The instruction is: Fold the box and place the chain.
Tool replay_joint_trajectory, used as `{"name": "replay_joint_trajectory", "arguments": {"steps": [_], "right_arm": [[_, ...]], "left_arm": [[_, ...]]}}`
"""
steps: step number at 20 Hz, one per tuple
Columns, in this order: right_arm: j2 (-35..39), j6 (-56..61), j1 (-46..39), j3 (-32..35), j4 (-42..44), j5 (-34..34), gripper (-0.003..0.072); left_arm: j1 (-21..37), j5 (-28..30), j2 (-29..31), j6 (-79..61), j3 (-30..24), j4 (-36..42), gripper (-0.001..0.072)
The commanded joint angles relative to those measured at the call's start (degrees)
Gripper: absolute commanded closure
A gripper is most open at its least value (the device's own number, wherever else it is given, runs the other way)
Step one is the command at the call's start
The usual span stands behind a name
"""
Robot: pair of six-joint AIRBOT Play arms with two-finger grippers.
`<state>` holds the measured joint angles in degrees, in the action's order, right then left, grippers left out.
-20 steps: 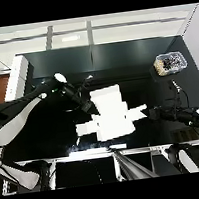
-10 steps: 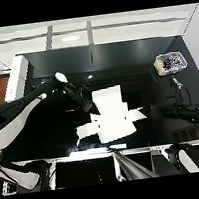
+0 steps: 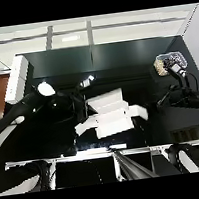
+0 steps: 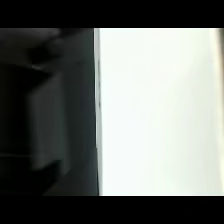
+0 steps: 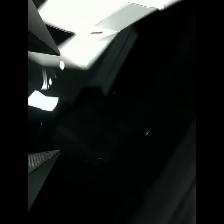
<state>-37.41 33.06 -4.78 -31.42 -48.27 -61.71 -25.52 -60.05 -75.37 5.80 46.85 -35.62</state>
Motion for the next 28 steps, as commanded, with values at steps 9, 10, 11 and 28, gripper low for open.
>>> {"name": "replay_joint_trajectory", "arguments": {"steps": [9,10,11,28], "right_arm": [[-3.4,-13.0,16.6,1.1,-4.8,3.8,0.0017],[-4.3,-13.9,17.4,2.5,-4.8,4.9,0.0017],[-5.3,-15.1,18.1,3.8,-4.7,5.5,0.0017],[-14.3,-21.4,26.4,9.1,-6.8,15.6,0.0017]], "left_arm": [[-4.9,10.1,-4.4,-12.0,-1.1,-4.8,0.0684],[-4.9,10.1,-4.8,-12.0,-0.5,-4.8,0.0684],[-4.9,10.1,-5.0,-12.0,0.0,-4.8,0.0684],[-4.8,10.4,-6.6,-11.4,0.9,-4.6,0.0684]]}}
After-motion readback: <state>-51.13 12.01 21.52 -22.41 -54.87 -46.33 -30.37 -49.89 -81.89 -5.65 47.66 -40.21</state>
